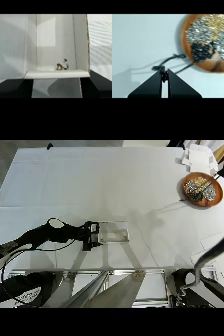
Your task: Fold the box and place the chain.
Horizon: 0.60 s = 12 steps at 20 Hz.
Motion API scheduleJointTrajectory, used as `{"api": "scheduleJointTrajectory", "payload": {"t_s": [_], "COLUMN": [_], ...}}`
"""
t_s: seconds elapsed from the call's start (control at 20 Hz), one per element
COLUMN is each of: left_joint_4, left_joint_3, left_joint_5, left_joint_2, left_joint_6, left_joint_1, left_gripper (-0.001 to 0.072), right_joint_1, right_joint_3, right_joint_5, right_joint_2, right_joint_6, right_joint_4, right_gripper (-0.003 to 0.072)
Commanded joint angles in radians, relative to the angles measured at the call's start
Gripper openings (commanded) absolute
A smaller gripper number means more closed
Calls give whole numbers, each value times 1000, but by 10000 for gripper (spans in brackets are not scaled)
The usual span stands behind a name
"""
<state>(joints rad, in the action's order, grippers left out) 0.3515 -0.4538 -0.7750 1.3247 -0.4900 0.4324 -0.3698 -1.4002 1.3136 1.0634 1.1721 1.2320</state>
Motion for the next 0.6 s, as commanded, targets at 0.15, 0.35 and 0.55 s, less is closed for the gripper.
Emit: {"api": "scheduleJointTrajectory", "payload": {"t_s": [0.15, 0.35, 0.55], "left_joint_4": [0, 0, 0], "left_joint_3": [0, 0, 0], "left_joint_5": [0, 0, 0], "left_joint_2": [0, 0, 0], "left_joint_6": [0, 0, 0], "left_joint_1": [-1, -1, -1], "left_gripper": [254, 255, 254], "right_joint_1": [82, 295, 518], "right_joint_3": [0, 0, 0], "right_joint_5": [182, 240, 234], "right_joint_2": [-159, -195, -196], "right_joint_6": [-63, -63, -62], "right_joint_4": [-251, -271, -268], "right_gripper": [14, 14, 14]}}
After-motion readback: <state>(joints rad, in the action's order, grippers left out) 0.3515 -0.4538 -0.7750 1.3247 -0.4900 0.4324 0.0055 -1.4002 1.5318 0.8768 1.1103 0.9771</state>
